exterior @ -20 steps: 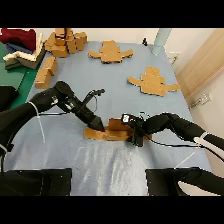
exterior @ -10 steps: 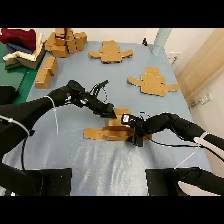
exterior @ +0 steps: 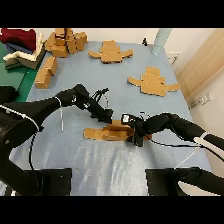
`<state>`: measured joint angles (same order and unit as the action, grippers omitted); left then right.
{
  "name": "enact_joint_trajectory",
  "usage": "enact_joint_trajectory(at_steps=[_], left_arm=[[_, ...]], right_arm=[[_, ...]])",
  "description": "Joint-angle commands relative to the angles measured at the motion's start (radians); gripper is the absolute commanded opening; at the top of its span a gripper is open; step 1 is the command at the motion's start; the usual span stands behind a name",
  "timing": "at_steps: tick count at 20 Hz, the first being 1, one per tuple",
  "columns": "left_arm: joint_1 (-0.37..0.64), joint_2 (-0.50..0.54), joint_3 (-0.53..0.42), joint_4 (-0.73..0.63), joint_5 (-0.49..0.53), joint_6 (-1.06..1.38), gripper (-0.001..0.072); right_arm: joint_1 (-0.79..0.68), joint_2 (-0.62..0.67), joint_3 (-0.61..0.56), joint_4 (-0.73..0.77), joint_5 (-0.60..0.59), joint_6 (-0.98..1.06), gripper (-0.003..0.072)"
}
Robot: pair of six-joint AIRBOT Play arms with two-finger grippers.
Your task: Fold the box.
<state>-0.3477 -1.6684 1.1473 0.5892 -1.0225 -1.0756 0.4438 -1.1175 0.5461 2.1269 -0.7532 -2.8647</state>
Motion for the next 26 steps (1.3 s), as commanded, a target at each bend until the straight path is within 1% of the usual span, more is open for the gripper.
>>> enact_joint_trajectory(at_steps=[1,3,5,6,8,9,11,12,14,17,18,19,21,22,23,24,26], left_arm=[[0.016,0.0,0.022,0.009,-0.021,0.043,0.0012],[0.037,0.024,0.031,-0.039,-0.066,0.183,0.0011],[0.074,0.073,0.016,-0.159,-0.13,0.354,0.001],[0.096,0.11,-0.01,-0.214,-0.142,0.422,0.0009],[0.131,0.194,-0.092,-0.27,-0.139,0.543,0.0009],[0.14,0.238,-0.141,-0.284,-0.14,0.597,0.0009],[0.141,0.331,-0.24,-0.249,-0.126,0.651,0.0008],[0.137,0.375,-0.286,-0.235,-0.104,0.672,0.0009],[0.114,0.479,-0.381,-0.193,-0.007,0.718,0.0008],[0.027,0.634,-0.501,-0.122,0.179,0.818,0.0009],[-0.006,0.674,-0.53,-0.113,0.22,0.896,0.0011],[-0.036,0.705,-0.555,-0.11,0.249,1.0,0.0013],[-0.049,0.714,-0.593,-0.123,0.273,1.147,0.0022],[-0.043,0.707,-0.61,-0.124,0.293,1.188,0.0286],[-0.043,0.694,-0.623,-0.123,0.32,1.217,0.0671],[-0.043,0.674,-0.628,-0.121,0.347,1.223,0.0683],[-0.043,0.631,-0.627,-0.118,0.369,1.247,0.0683]], right_arm=[[0.0,-0.001,0.0,0.0,0.0,0.001,0.0511],[0.0,-0.001,0.0,0.0,0.0,0.001,0.0511],[0.0,-0.001,0.0,0.0,0.0,0.001,0.0511],[0.0,-0.001,0.0,0.0,0.0,0.001,0.0511],[0.0,-0.001,0.0,0.0,0.0,0.001,0.0511],[0.0,-0.001,0.0,0.0,0.0,0.001,0.0511],[0.0,-0.001,0.0,0.0,0.0,0.001,0.0511],[0.0,-0.001,0.0,0.0,0.0,0.001,0.0511],[0.0,-0.001,0.0,0.0,0.0,0.001,0.0511],[0.0,-0.001,0.0,0.0,0.0,0.001,0.0511],[0.0,-0.001,0.0,0.0,0.0,0.001,0.0511],[0.0,-0.001,0.0,0.0,0.0,0.001,0.0511],[0.0,-0.001,0.0,0.0,0.0,0.001,0.0511],[0.0,-0.001,0.0,0.0,0.0,0.001,0.0511],[0.0,-0.001,0.0,0.0,0.0,0.001,0.0511],[0.0,-0.001,0.0,0.0,0.001,0.001,0.0511],[0.0,-0.001,0.0,0.0,0.0,0.001,0.0511]])
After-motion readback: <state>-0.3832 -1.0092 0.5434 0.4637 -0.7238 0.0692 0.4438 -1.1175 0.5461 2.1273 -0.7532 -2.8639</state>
